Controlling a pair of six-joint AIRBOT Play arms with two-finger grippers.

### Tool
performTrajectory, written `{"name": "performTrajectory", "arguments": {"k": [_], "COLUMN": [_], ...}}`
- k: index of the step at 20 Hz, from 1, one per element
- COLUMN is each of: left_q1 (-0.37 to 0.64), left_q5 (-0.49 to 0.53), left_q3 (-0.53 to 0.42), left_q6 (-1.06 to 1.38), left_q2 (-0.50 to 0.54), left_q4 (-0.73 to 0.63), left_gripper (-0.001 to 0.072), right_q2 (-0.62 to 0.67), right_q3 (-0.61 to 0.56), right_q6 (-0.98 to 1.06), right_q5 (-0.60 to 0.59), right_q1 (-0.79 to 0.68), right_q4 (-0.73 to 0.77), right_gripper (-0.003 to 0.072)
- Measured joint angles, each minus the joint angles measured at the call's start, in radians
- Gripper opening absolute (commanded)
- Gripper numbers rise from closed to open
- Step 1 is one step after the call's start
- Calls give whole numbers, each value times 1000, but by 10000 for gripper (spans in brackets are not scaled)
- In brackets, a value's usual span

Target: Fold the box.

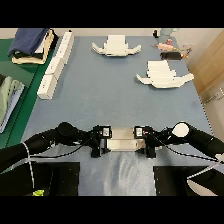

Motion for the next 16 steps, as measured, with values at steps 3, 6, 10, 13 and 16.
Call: {"name": "performTrajectory", "arguments": {"k": [3, 6, 10, 13, 16], "left_q1": [0, 0, 0, 0, 0], "left_q5": [-3, 0, -7, -10, -13], "left_q3": [9, 13, 14, 15, 18], "left_q6": [-21, -34, -40, -40, -44], "left_q2": [-9, -14, -15, -15, -20], "left_q4": [16, 24, 34, 37, 40], "left_gripper": [636, 676, 677, 677, 677], "right_q2": [0, 0, 0, 0, 0], "right_q3": [0, 0, 0, 0, 0], "right_q6": [-1, 0, 0, 0, 0], "right_q5": [0, 0, 0, 0, 0], "right_q1": [0, 0, 0, 0, 0], "right_q4": [0, 0, 0, 0, 0], "right_gripper": [545, 544, 545, 545, 545]}}
